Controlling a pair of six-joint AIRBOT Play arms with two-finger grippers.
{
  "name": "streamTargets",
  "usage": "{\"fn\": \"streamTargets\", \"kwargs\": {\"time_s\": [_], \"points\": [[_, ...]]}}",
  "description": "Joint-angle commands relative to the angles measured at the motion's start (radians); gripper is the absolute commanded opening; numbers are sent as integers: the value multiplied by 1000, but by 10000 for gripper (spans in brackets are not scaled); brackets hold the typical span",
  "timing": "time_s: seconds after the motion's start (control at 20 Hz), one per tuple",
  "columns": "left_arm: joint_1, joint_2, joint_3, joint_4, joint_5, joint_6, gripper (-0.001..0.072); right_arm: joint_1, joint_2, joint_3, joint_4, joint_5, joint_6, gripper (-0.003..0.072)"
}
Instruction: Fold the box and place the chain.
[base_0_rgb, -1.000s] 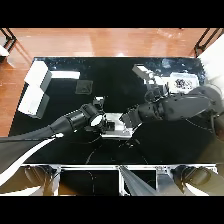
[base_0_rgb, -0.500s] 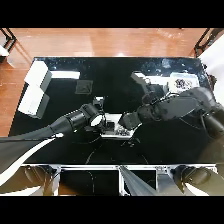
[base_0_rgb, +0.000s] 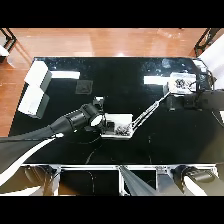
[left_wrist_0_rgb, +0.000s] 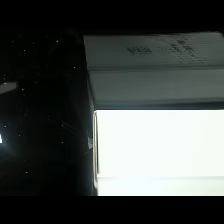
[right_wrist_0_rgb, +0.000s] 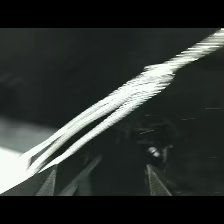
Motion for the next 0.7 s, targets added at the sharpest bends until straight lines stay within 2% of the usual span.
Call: {"fn": "streamTargets", "kwargs": {"time_s": [0.0, 0.15, 0.3, 0.45, 0.55, 0.65], "points": [[0, 0, 1, 0, 1, 0, 23, -118, -111, -69, -58, 181, 81, 708], [0, 0, 1, 1, 3, 0, 23, -132, -332, -9, -48, 290, 233, 706], [0, 0, 1, 1, 3, 0, 24, -132, -536, 120, -48, 295, 352, 697], [0, 0, 1, 1, 8, 0, 24, -135, -671, 243, -66, 282, 414, 696], [0, 0, 1, 1, 8, 0, 23, -134, -726, 292, -77, 262, 429, 560], [0, 0, 1, 1, 8, 0, 24, -134, -739, 301, -74, 270, 427, 388]]}}
